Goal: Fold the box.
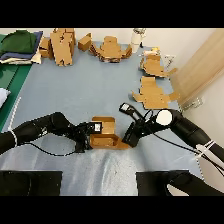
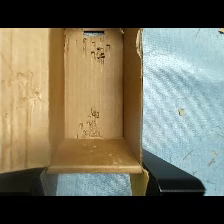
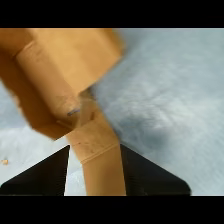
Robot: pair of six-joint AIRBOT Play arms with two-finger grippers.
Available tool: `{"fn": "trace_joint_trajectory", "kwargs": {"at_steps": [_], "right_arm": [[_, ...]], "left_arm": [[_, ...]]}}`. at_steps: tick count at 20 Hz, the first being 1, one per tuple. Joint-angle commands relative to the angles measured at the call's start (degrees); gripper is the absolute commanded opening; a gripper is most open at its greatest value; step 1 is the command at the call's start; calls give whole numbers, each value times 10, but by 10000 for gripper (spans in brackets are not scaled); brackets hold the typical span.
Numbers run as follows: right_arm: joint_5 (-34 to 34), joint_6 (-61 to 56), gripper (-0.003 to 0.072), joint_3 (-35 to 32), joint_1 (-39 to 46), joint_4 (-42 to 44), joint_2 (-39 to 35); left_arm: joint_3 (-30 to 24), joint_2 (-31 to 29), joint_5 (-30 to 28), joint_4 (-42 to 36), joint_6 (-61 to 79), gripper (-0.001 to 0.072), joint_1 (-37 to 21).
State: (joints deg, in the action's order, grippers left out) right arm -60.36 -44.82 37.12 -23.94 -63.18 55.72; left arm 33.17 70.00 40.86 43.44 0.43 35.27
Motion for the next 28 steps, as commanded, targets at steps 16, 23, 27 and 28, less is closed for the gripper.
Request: {"fn": "trace_joint_trajectory", "kwargs": {"at_steps": [16, 23, 27, 28], "right_arm": [[55, 8, 25, 0, -82, 21, 76], [101, 19, 24, 0, -83, 64, 76], [99, 25, 25, 0, -83, 97, 77], [99, 25, 25, 0, -83, 97, 78]], "left_arm": [[-1, 0, 1, 3, -1, 357, 0], [-1, 0, 1, 3, 0, 357, 0], [-1, 0, 1, 3, -1, 356, 0], [-1, 0, 1, 3, -1, 357, 0]]}}
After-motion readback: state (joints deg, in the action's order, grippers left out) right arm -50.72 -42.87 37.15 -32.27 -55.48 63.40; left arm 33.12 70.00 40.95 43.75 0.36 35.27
